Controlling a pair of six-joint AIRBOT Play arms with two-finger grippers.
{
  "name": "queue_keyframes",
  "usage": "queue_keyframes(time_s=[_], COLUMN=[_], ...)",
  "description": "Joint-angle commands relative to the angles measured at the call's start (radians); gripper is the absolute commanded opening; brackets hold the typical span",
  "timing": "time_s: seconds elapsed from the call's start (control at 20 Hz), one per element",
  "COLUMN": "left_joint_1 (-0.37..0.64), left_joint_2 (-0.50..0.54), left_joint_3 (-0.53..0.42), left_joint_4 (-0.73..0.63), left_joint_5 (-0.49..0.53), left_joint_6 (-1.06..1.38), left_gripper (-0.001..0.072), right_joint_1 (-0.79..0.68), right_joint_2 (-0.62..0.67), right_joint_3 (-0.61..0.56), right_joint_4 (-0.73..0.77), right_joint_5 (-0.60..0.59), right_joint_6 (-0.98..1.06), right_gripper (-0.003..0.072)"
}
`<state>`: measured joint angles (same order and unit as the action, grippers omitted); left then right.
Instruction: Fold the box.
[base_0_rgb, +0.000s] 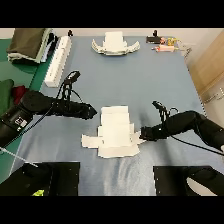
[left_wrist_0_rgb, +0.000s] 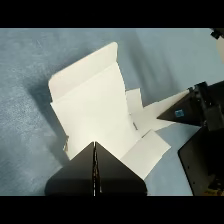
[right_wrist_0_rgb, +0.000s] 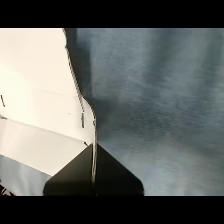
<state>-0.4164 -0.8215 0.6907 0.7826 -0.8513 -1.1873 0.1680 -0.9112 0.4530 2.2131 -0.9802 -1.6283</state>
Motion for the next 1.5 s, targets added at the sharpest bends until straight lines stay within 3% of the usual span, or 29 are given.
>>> queue_keyframes(time_s=[0.0,0.05,0.1,0.4,0.6,0.75,0.95,1.15,1.45], left_joint_1=[0.017,0.037,0.071,0.303,0.336,0.335,0.335,0.328,0.237], left_joint_2=[-0.002,-0.005,-0.011,-0.139,-0.319,-0.465,-0.607,-0.687,-0.756], left_joint_3=[0.003,0.005,0.005,0.006,0.006,0.008,0.051,0.087,0.173], left_joint_4=[-0.028,-0.028,-0.028,-0.036,-0.219,-0.316,-0.342,-0.341,-0.34], left_joint_5=[0.029,0.018,0.0,-0.269,-0.372,-0.397,-0.434,-0.43,-0.421], left_joint_6=[-0.018,-0.024,-0.051,0.027,0.262,0.382,0.465,0.476,0.52], left_gripper=[0.004,0.0317,0.0481,0.048,0.0479,0.0479,0.0479,0.0478,0.046], right_joint_1=[0.103,0.124,0.146,0.209,0.209,0.211,0.213,0.213,0.213], right_joint_2=[0.072,0.079,0.086,0.097,0.095,0.095,0.095,0.095,0.095], right_joint_3=[-0.068,-0.069,-0.07,-0.07,-0.07,-0.07,-0.07,-0.07,-0.07], right_joint_4=[-0.01,-0.019,-0.034,-0.123,-0.123,-0.126,-0.127,-0.126,-0.126], right_joint_5=[0.113,0.121,0.13,0.155,0.16,0.16,0.16,0.16,0.157], right_joint_6=[0.025,0.023,0.014,0.013,0.013,0.012,0.005,0.005,0.005], right_gripper=[0.0002,0.0003,0.0003,0.0002,0.0003,0.0002,0.0002,0.0003,0.0003])
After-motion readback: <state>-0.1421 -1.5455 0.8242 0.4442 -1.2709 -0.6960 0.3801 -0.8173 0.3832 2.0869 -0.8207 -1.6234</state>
